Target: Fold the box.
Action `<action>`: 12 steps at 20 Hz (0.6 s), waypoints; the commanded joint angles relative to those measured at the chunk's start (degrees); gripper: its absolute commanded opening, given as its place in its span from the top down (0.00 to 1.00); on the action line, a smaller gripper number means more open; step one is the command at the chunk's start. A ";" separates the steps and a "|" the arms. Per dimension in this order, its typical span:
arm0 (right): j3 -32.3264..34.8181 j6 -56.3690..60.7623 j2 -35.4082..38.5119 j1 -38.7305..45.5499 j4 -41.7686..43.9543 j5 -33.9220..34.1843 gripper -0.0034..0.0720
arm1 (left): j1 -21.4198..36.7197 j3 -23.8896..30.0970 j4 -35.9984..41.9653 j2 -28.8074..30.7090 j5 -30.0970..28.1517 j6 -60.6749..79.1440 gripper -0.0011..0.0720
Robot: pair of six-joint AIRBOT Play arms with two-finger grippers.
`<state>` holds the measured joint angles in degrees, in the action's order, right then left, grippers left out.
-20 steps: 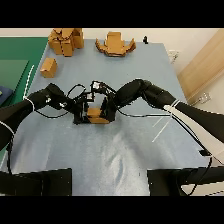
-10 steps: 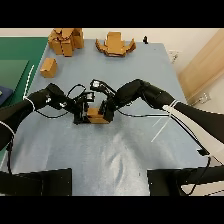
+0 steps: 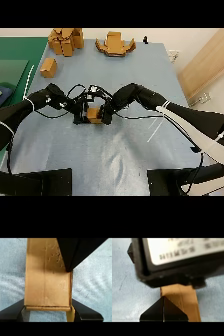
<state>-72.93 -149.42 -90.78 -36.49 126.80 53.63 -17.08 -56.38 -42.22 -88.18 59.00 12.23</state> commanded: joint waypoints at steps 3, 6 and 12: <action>-0.07 0.11 6.23 0.13 -1.49 -1.22 0.95 | 0.04 -0.02 -0.02 0.11 0.04 0.11 0.69; 0.02 7.43 11.08 0.83 -8.57 -1.73 0.95 | 0.13 -0.28 0.09 0.57 -0.11 -1.84 0.96; 3.74 32.79 19.06 3.45 -34.51 -1.73 0.95 | 3.78 -1.77 0.24 9.03 -22.56 -30.93 0.96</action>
<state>-71.13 -128.38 -75.22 -34.63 103.66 52.14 -15.25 -57.69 -42.13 -82.98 50.22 -2.00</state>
